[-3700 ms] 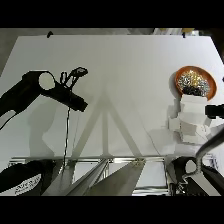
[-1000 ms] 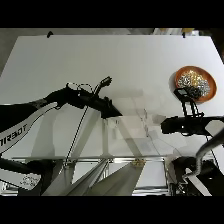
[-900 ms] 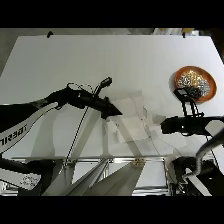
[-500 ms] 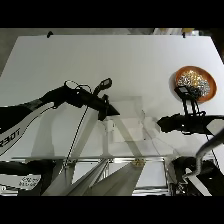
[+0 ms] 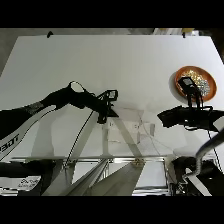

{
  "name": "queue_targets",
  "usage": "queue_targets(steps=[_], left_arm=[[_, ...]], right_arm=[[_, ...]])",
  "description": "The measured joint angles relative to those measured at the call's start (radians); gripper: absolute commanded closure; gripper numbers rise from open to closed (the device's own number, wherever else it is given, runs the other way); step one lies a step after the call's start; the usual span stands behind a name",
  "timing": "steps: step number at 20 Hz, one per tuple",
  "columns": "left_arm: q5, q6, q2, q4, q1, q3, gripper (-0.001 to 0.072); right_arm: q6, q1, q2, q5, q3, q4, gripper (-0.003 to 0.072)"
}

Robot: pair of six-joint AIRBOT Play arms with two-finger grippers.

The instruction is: Fold the box and place the chain.

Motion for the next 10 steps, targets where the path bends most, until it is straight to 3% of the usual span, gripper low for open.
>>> queue_targets(steps=[10], left_arm=[[0.158,0.005,-0.014,-0.039,-0.041,0.0,0.0705]], right_arm=[[-0.105,0.0,0.0,0.001,0.002,0.0,0.032]])
